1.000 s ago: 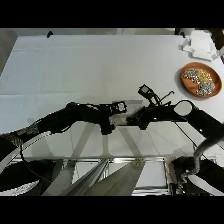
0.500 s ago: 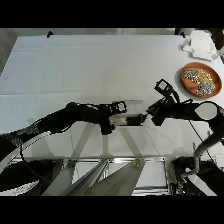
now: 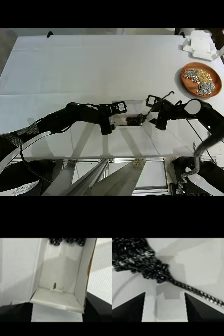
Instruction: Fold the box and place the chain.
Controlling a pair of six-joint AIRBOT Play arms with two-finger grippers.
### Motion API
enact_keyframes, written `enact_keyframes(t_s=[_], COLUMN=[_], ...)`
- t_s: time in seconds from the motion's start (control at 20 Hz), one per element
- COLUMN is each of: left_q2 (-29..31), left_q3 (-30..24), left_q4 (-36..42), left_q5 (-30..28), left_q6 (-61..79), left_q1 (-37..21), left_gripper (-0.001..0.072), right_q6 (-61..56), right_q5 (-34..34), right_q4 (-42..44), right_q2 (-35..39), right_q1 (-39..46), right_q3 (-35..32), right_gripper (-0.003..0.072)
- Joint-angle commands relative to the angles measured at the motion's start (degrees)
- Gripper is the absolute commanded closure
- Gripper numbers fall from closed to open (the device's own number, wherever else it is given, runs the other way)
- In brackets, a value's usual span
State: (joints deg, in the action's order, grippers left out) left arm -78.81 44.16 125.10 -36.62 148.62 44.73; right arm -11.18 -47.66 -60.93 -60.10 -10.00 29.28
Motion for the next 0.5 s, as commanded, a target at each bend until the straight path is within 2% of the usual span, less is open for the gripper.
enact_keyframes(t_s=[0.0, 0.3, 0.45], left_q2=[0.04, 0.04, 0.04], left_q3=[0.04, 0.04, 0.04], left_q4=[-0.02, 0.00, -0.02], left_q5=[0.00, -0.02, 0.00], left_q6=[0.02, 0.02, 0.02], left_q1=[0.00, 0.00, 0.00], left_gripper=[0.0313, 0.0313, 0.0313], right_q6=[6.86, 6.75, 5.55], right_q5=[3.34, 6.99, 7.41], right_q4=[1.77, 3.32, 5.01], right_q2=[-3.87, -6.60, -9.27], right_q1=[-4.31, -7.19, -7.19], right_q3=[-0.02, -0.02, -0.02], right_gripper=[0.0138, 0.0171, 0.0292])
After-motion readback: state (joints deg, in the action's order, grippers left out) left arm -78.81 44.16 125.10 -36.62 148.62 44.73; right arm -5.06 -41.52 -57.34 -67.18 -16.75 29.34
